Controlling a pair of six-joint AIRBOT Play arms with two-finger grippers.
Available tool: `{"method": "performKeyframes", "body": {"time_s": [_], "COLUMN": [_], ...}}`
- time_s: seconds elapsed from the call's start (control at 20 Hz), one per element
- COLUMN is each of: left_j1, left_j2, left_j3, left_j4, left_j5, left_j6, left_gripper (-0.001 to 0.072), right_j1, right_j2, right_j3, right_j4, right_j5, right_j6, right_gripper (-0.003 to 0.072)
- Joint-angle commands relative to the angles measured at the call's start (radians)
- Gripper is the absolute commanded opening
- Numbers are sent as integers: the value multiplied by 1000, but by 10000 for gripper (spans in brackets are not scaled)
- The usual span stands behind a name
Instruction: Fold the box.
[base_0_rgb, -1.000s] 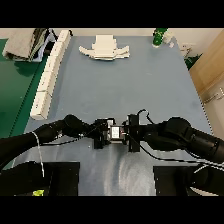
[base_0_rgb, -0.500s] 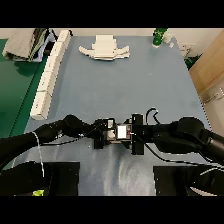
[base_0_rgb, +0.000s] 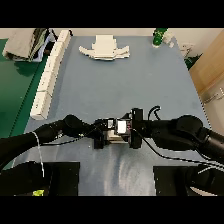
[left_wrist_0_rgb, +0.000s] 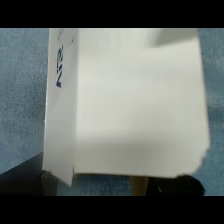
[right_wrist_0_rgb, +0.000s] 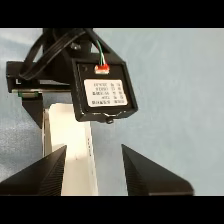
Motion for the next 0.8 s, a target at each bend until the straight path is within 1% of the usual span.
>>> {"method": "performKeyframes", "body": {"time_s": [0.0, 0.1, 0.45, 0.6, 0.75], "left_j1": [0, 1, 0, 0, 1], "left_j2": [0, 0, 0, 0, 0], "left_j3": [0, 0, 0, 0, 0], "left_j4": [0, 0, 0, 0, 0], "left_j5": [0, 0, 0, 0, 0], "left_j6": [0, 0, 0, 0, 0], "left_gripper": [393, 393, 393, 393, 393], "right_j1": [-2, 1, 2, 2, 2], "right_j2": [-49, -69, -125, -130, -130], "right_j3": [0, 0, 0, 0, 0], "right_j4": [36, 63, 50, 43, 0], "right_j5": [-4, -30, -26, -10, 23], "right_j6": [-18, -20, -35, -62, -61], "right_gripper": [535, 535, 535, 534, 534]}}
